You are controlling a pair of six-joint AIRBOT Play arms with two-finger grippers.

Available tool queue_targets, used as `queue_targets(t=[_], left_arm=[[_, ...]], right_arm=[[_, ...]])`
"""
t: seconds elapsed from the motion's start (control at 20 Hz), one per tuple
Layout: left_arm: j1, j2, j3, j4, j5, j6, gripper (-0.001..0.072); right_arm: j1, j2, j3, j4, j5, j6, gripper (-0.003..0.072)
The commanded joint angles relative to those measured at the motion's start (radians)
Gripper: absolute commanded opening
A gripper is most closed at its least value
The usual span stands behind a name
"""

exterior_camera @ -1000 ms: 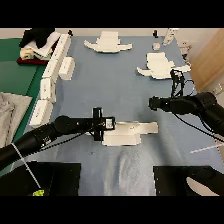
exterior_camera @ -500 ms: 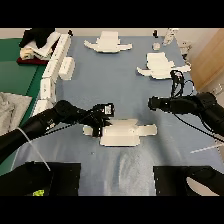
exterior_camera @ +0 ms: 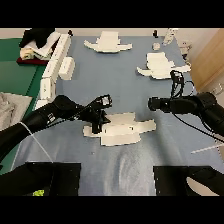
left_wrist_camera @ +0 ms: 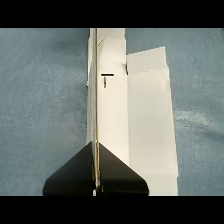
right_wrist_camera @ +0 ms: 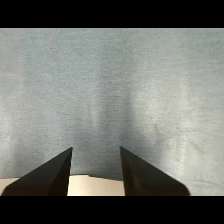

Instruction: Fold the box.

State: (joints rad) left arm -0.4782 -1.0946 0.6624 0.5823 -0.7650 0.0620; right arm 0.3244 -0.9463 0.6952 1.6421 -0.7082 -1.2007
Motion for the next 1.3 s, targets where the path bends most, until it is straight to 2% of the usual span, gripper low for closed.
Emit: queue_targets(t=[0.0,0.6,0.9,1.25], left_arm=[[0.017,-0.001,0.024,-0.002,-0.053,-0.006,0.0011],[0.014,-0.006,0.030,-0.036,-0.066,0.019,0.0012],[0.010,-0.054,0.027,-0.020,-0.148,0.019,0.0012],[0.010,-0.053,0.027,-0.016,-0.218,0.016,0.0012]], right_arm=[[0.001,-0.001,0.001,0.005,-0.004,0.000,0.0463],[0.001,-0.001,0.001,0.017,-0.004,0.000,0.0463],[0.001,-0.001,0.001,0.025,-0.008,0.000,0.0463],[0.001,0.000,0.002,0.043,-0.053,-0.001,0.0433]])
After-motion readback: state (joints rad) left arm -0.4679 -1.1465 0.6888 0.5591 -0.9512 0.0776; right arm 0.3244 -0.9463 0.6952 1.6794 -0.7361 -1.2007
